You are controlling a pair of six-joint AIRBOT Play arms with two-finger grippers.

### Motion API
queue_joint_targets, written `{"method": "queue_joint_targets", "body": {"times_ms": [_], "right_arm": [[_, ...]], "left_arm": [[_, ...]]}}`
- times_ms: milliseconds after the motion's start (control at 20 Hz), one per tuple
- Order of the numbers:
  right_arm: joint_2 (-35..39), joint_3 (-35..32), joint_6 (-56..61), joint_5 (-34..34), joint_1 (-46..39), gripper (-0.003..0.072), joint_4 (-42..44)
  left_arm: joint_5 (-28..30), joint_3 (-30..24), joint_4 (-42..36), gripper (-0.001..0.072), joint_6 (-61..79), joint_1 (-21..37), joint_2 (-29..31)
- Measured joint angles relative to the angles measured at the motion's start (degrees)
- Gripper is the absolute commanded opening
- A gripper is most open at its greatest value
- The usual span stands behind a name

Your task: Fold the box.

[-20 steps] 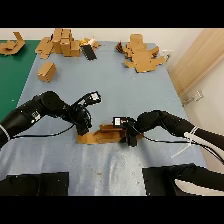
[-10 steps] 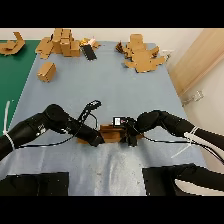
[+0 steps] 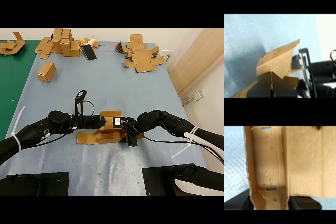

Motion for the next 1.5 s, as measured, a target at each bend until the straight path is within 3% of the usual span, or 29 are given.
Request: {"method": "queue_joint_targets", "body": {"times_ms": [400, 750, 1250, 1500], "right_arm": [[0.0, 0.0, 0.0, 0.0, 0.0, 0.0518, 0.0], [0.0, 0.0, 0.0, 0.0, 0.0, 0.0518, -0.4], [0.0, 0.0, 0.0, 0.0, 0.0, 0.0518, -0.4], [0.0, 0.0, 0.0, 0.0, 0.0, 0.0518, -0.4]], "left_arm": [[-2.8, 4.3, -0.2, 0.0011, 0.4, -0.1, -9.8], [-6.3, 5.9, 0.5, 0.0012, 0.2, 0.7, -11.6], [-23.9, 6.4, 1.4, 0.0012, 14.9, 19.5, -5.0], [-30.9, 3.4, 7.2, 0.0007, 23.1, 22.2, -0.4]]}}
